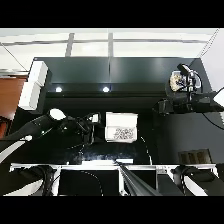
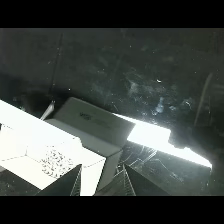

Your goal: Fold the box and place the chain.

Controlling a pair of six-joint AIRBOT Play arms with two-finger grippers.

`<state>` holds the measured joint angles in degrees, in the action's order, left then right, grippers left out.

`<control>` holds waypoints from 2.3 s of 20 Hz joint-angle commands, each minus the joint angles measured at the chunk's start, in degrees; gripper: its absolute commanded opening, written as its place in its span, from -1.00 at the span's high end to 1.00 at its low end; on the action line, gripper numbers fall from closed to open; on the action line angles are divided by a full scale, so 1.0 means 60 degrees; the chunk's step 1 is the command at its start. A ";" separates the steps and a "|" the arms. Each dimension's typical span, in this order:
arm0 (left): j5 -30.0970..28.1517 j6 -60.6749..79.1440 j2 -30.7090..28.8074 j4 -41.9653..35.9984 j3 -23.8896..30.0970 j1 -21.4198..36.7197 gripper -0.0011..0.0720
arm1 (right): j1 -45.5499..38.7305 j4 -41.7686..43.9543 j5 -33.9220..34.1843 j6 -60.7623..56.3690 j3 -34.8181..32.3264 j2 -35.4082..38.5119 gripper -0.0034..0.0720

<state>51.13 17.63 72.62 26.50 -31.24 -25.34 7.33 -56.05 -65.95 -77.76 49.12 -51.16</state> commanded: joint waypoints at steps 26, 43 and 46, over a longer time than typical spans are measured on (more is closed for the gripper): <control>-0.0492 -0.0608 0.0419 0.0113 -0.0466 -0.0543 -0.97 | 0.0000 -0.0015 0.0040 0.0000 0.0007 0.0004 0.05; -0.0798 -0.0801 0.0608 0.0255 -0.0710 -0.1118 -0.31 | 0.0091 -0.0273 0.0233 0.0091 -0.0259 -0.0211 -0.97; -0.0798 -0.0801 0.0608 0.0255 -0.0710 -0.1118 -0.31 | 0.0306 0.0018 0.1592 0.1249 -0.0430 -0.1024 -0.96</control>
<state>46.46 12.88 76.23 27.92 -35.44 -32.01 8.25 -57.41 -62.78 -75.29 47.33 -54.11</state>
